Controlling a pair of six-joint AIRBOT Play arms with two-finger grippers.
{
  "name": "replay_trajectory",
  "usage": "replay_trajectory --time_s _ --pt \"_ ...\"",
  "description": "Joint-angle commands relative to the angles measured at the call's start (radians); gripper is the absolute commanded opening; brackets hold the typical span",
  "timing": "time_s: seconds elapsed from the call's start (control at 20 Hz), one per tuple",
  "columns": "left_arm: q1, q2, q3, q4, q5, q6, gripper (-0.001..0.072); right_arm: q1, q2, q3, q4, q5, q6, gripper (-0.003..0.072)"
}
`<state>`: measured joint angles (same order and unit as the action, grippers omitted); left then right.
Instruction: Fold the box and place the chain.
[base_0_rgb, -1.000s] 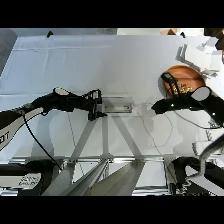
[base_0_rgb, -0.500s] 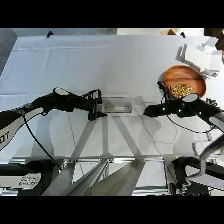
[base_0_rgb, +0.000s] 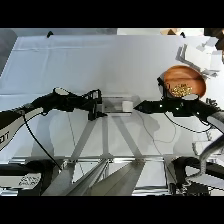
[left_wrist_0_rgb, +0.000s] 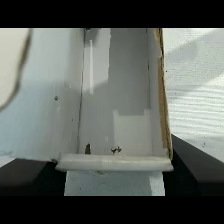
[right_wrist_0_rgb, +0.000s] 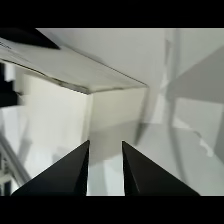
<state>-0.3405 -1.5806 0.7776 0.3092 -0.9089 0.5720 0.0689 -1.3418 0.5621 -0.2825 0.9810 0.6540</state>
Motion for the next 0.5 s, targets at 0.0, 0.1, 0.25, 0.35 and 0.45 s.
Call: replay_trajectory --time_s 0.0,0.1,0.25,0.35,0.45 --pt "0.000 0.001 0.000 0.000 0.000 0.000 0.0391 0.047 0.000 0.000 0.058 -0.025 -0.008 0.0229" --pt "0.000 0.001 0.000 0.000 0.000 0.000 0.0391 0.071 0.000 0.000 0.058 -0.058 -0.008 0.0229" --pt "0.000 0.001 0.000 0.000 0.000 0.000 0.0391 0.097 0.000 0.000 0.055 -0.091 -0.008 0.0292" --pt "0.000 0.001 0.000 0.000 0.000 0.000 0.0391 0.112 0.000 0.000 0.044 -0.119 -0.009 0.0340" --pt "0.000 0.001 0.000 0.000 0.000 0.000 0.0391 0.134 0.000 0.000 0.011 -0.180 -0.008 0.0340"
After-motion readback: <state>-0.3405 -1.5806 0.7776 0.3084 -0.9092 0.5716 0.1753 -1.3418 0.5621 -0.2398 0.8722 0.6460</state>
